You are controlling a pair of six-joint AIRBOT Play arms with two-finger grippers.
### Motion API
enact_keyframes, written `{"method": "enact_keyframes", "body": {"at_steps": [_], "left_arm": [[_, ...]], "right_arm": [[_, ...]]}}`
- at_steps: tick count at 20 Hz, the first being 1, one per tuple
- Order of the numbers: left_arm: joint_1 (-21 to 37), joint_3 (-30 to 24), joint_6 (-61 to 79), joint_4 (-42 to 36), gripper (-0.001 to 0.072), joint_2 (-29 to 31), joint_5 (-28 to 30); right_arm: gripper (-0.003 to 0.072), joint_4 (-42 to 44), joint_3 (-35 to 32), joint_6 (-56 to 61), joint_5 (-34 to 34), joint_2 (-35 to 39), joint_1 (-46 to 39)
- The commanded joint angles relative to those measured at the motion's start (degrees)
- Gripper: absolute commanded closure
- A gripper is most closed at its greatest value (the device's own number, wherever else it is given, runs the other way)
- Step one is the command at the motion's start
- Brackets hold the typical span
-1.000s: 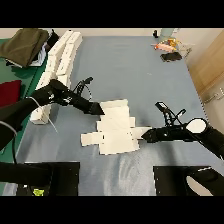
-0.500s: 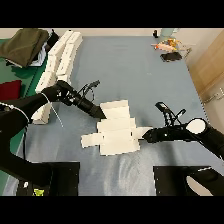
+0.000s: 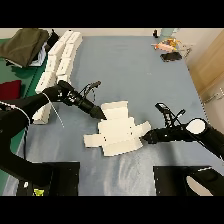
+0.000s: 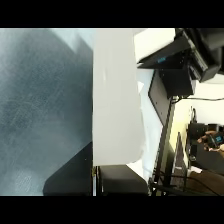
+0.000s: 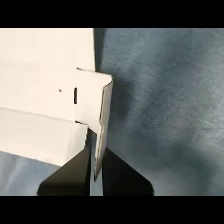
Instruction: Fold the box.
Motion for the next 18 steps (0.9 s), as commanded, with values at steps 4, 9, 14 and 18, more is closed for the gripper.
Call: {"method": "enact_keyframes", "body": {"at_steps": [4,9,14,18], "left_arm": [[-0.02,0.09,7.17,-1.57,0.0699,1.22,-0.07],[-0.24,-0.42,16.44,-1.73,0.0701,9.33,4.55],[-6.64,-6.4,26.01,-1.4,0.0702,17.25,21.46],[-15.8,-13.99,35.34,-1.81,0.0702,21.29,37.24]], "right_arm": [[0.0572,-8.46,1.62,6.93,-1.81,0.11,-0.66],[0.034,-34.75,9.94,28.7,-2.47,0.11,-0.83],[0.034,-40.28,17.66,35.17,-3.43,0.09,-0.83],[0.034,-40.26,18.75,36.63,-3.76,0.07,-0.83]]}}
